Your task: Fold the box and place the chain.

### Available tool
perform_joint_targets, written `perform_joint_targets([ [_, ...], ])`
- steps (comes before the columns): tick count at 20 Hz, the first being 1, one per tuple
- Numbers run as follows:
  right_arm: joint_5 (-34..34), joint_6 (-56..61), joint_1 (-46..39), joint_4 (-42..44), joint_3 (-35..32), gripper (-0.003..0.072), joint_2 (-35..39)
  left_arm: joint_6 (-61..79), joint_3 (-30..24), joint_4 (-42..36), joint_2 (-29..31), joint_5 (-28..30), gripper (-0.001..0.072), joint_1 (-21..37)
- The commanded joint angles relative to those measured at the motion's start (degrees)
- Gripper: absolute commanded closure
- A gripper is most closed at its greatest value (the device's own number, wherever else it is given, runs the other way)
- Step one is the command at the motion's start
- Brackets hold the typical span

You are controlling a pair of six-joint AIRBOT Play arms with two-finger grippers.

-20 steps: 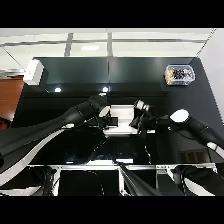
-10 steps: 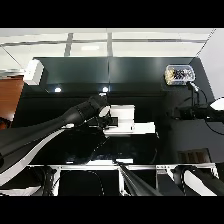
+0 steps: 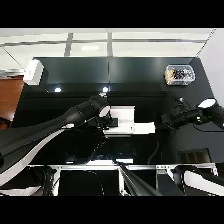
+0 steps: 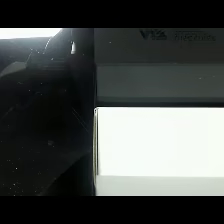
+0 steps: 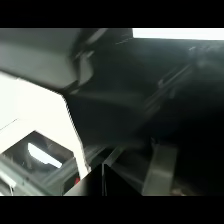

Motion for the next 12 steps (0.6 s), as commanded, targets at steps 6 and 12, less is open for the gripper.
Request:
perform_joint_targets([
  [6, 0.0, -12.3, 7.3, 10.7, 0.0, 0.0671, -2.9, 0.0, 0.0, 0.0, 0.0, 0.0, 0.0682, 0.0],
  [12, 1.6, -12.4, 7.3, 15.6, 0.1, 0.013, -2.9, 0.0, 0.0, 0.0, 0.0, 0.0, 0.0683, 0.0],
])
